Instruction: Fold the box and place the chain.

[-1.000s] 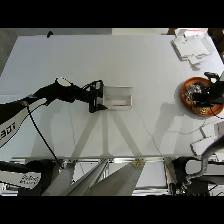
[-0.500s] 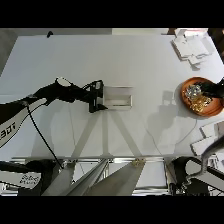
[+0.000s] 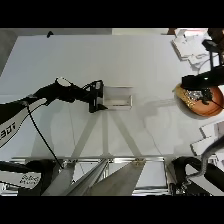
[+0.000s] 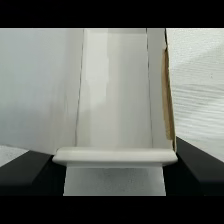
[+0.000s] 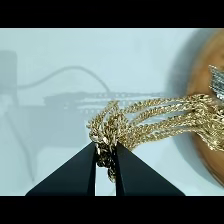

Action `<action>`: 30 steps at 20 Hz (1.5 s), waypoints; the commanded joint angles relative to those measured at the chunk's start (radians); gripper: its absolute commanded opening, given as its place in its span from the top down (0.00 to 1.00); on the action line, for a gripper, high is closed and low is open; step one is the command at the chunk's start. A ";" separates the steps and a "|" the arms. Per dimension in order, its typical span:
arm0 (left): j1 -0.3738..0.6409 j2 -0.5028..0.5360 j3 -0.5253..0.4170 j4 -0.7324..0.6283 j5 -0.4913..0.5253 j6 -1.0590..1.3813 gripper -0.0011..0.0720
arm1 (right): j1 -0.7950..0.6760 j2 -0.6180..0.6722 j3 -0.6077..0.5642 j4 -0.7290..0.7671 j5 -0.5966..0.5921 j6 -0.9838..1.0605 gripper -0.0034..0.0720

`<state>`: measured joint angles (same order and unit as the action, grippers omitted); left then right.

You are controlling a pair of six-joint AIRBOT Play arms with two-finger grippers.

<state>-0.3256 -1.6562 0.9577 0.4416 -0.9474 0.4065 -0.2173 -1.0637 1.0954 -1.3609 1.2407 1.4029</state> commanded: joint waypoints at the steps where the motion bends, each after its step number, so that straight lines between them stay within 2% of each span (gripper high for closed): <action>1: 0.000 0.000 0.000 0.000 0.000 0.000 0.63 | 0.198 0.007 0.001 0.014 -0.085 0.080 0.95; 5: 0.000 0.000 0.000 0.000 0.000 0.000 0.63 | 0.370 -0.005 0.001 0.002 -0.211 0.151 0.94; 8: 0.000 0.000 0.000 0.000 0.000 0.000 0.63 | 0.457 -0.044 0.001 0.003 -0.261 0.199 0.94; 14: 0.000 0.000 0.000 0.000 0.000 0.000 0.63 | 0.595 -0.148 0.001 0.030 -0.394 0.224 0.94; 21: 0.000 0.000 0.000 0.000 0.000 0.000 0.63 | 0.713 -0.257 0.001 0.097 -0.615 0.224 0.94; 23: 0.000 0.000 0.000 0.000 0.000 0.000 0.63 | 0.715 -0.285 0.001 0.095 -0.615 0.224 0.94; 30: 0.000 0.000 0.000 0.000 0.000 0.000 0.63 | 0.714 -0.389 0.001 0.021 -0.484 0.224 0.94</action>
